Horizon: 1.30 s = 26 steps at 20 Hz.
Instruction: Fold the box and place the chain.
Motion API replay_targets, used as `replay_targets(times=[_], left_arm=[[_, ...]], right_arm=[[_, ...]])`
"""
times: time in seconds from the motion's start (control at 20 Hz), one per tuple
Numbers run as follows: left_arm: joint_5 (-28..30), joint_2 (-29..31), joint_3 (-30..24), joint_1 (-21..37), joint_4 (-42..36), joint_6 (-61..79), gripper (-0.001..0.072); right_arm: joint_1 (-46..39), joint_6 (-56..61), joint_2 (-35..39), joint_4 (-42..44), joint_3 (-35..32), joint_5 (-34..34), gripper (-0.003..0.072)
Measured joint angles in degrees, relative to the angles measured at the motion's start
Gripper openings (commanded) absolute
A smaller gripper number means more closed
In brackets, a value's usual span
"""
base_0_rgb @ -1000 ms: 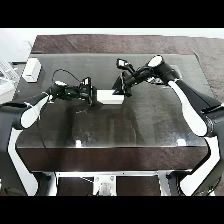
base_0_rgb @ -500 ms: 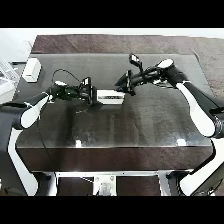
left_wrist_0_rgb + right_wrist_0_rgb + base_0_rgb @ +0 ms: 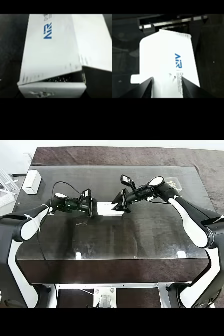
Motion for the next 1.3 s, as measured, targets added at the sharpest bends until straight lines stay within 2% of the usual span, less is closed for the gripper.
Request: replay_targets(times=[0.3,0.85,1.0,1.15,1.3], left_arm=[[0.02,0.0,0.0,0.04,-0.02,0.0,0.0231],[-0.24,0.0,0.0,0.0,0.09,0.2,0.0231],[-0.2,0.0,0.0,0.0,0.02,0.17,0.0231],[-0.11,0.0,0.02,0.0,0.0,0.15,0.0231],[-0.09,0.0,0.0,0.02,0.0,0.13,0.0231]], right_arm=[[1.11,-0.44,-0.07,-2.58,0.17,-3.41,0.0462],[1.31,-0.92,0.28,-2.84,2.14,-5.01,0.046],[1.31,-0.94,1.07,-2.89,2.19,-3.21,0.0419],[1.31,-0.59,2.05,-2.91,2.19,0.26,0.0417],[1.31,0.5,2.6,-2.99,2.19,2.58,0.0336]])
